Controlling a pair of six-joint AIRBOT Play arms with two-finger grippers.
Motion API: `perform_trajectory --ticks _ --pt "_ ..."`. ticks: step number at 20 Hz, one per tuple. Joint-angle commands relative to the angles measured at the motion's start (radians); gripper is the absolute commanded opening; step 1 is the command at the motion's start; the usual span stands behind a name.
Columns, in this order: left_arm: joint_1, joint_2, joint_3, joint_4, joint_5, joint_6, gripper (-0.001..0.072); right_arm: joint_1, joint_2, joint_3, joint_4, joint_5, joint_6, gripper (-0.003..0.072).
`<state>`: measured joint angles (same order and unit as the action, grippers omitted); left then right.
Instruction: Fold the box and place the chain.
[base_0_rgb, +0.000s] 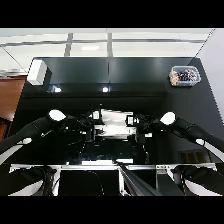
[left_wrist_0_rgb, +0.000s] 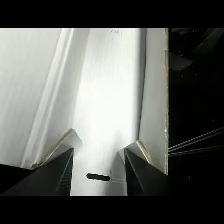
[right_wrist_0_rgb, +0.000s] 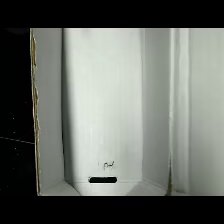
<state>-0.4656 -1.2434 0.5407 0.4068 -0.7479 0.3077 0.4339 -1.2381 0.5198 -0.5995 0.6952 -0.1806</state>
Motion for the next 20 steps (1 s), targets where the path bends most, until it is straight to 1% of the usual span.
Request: perform_trajectory --ticks 1,2,5,7,9,11,13,14,16,17,19,20 --pt "0.010 0.010 0.003 0.011 0.004 -0.021 0.0138 -0.001 0.000 0.000 0.000 0.000 0.000 0.0071" --pt "0.024 0.029 0.009 0.048 0.003 -0.079 0.0031 -0.001 0.000 0.000 0.000 0.000 0.000 0.0071" --pt "0.117 0.121 0.023 0.182 0.003 -0.414 0.0030 -0.001 0.000 0.000 0.000 0.000 0.000 0.0071" --pt "0.232 0.200 0.032 0.275 -0.032 -0.612 0.0030 0.000 0.000 0.000 0.000 0.000 0.000 0.0071" --pt "0.375 0.263 0.032 0.308 -0.094 -0.798 0.0030 0.000 0.000 0.000 0.000 0.000 0.000 0.0071" --pt "0.510 0.271 0.032 0.354 -0.153 -1.080 0.0029 0.000 0.000 0.000 0.000 0.000 0.000 0.0071" --pt "0.633 0.233 0.027 0.442 -0.249 -1.403 0.0029 -0.001 0.000 0.000 0.000 0.000 0.000 0.0071" --pt "0.686 0.193 0.027 0.461 -0.323 -1.462 0.0030 0.000 0.000 0.000 0.000 0.000 0.000 0.0071" --pt "0.761 0.092 0.027 0.437 -0.462 -1.430 0.0030 -0.001 0.000 0.000 0.000 0.000 0.000 0.0071" --pt "0.780 0.030 0.027 0.412 -0.523 -1.407 0.0029 0.000 0.000 0.000 0.000 0.000 0.000 0.0071" --pt "0.765 -0.078 0.027 0.357 -0.603 -1.342 0.0028 -0.001 0.000 0.000 0.000 0.000 0.000 0.0071" --pt "0.738 -0.123 0.027 0.335 -0.614 -1.327 0.0028 0.000 0.000 0.000 0.000 0.000 0.000 0.0071"
